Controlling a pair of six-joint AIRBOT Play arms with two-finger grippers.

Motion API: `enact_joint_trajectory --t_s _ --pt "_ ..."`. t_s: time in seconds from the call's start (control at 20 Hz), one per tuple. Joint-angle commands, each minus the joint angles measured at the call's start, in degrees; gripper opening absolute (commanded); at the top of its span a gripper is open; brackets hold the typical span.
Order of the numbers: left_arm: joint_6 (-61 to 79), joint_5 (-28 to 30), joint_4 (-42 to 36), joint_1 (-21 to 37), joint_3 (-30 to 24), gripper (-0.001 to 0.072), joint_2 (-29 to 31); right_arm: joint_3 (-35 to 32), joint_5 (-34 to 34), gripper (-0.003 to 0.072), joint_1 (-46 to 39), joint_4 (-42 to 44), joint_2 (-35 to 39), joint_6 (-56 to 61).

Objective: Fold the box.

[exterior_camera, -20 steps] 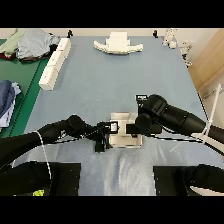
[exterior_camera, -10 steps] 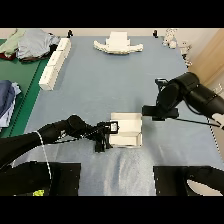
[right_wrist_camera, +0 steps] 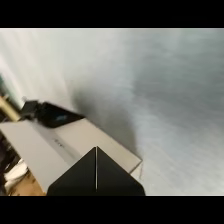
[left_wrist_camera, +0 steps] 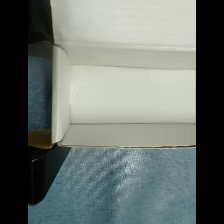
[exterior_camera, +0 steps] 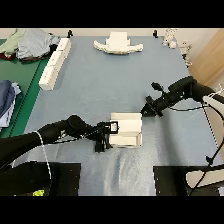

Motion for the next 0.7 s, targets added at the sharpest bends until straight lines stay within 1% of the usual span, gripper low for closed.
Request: enact_joint_trajectory --t_s 0.0,0.15,0.25,0.35,0.5,0.65 --pt "0.0 0.0 0.0 0.0 0.0 0.0522 0.0 0.1 -7.7 0.0002 1.0 8.2 -4.9 -11.7" --pt "0.0 0.0 0.0 0.0 0.0 0.0522 0.0 -0.1 -9.6 0.0002 5.1 7.7 -3.6 -15.0" --pt "0.0 0.0 0.0 0.0 0.0 0.0522 0.0 -1.8 -8.0 0.0002 8.4 7.2 -1.0 -17.9" --pt "0.0 0.0 0.0 0.0 0.0 0.0522 0.0 -4.7 -3.6 0.0002 11.5 5.2 2.8 -20.2" --pt "0.0 0.0 0.0 0.0 0.0 0.0522 0.0 -10.8 5.4 0.0002 15.5 1.8 10.7 -23.3" --pt "0.0 0.0 0.0 0.0 0.0 0.0522 0.0 -17.4 14.6 0.0002 18.2 1.4 19.0 -26.5"
